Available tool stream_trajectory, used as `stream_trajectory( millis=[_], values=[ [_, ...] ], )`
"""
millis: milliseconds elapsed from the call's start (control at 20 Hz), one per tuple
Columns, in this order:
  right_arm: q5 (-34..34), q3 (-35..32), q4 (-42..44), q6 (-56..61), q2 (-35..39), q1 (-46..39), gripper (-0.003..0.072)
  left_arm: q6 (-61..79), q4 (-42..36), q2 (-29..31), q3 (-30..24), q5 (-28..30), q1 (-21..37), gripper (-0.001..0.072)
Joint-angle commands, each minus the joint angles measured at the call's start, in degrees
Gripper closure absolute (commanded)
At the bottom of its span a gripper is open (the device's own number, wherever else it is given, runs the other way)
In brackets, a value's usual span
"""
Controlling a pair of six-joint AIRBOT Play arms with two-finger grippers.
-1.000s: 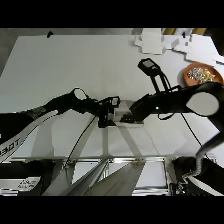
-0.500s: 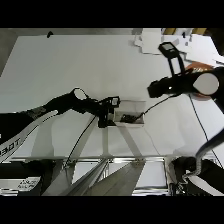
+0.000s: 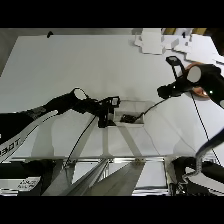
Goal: Fold the box and place the chain.
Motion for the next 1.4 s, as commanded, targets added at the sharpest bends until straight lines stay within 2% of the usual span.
stream_trajectory(
  millis=[0, 650, 750, 850, 900, 1000, 1350],
  values=[
    [0.20, -0.02, -0.46, 0.00, -4.81, -0.46, 0.0340, 0.02, 0.02, 0.00, 0.02, 0.02, -0.02, 0.0373],
    [-1.49, -0.04, -0.42, 0.02, -11.21, -0.39, 0.0360, 0.02, 0.02, 0.00, 0.02, 0.00, -0.02, 0.0373],
    [-1.51, -0.07, -0.22, 0.02, -11.23, -0.39, 0.0470, 0.02, 0.02, 0.00, 0.02, 0.00, -0.02, 0.0373],
    [-1.42, -0.20, -0.22, 0.02, -11.21, -0.39, 0.0532, 0.02, 0.02, 0.00, 0.02, 0.02, -0.02, 0.0373],
    [-1.27, -0.31, -0.22, 0.02, -11.21, -0.37, 0.0534, 0.02, 0.02, 0.00, 0.02, 0.00, -0.02, 0.0373],
    [-0.52, -0.33, -0.31, -0.28, -10.97, 0.33, 0.0643, 0.02, 0.02, 0.00, 0.02, 0.00, -0.02, 0.0373],
    [-2.51, -0.33, -0.42, -0.42, -5.57, 2.34, 0.0665, 0.02, 0.02, 0.00, 0.02, 0.00, -0.02, 0.0373]
  ],
)
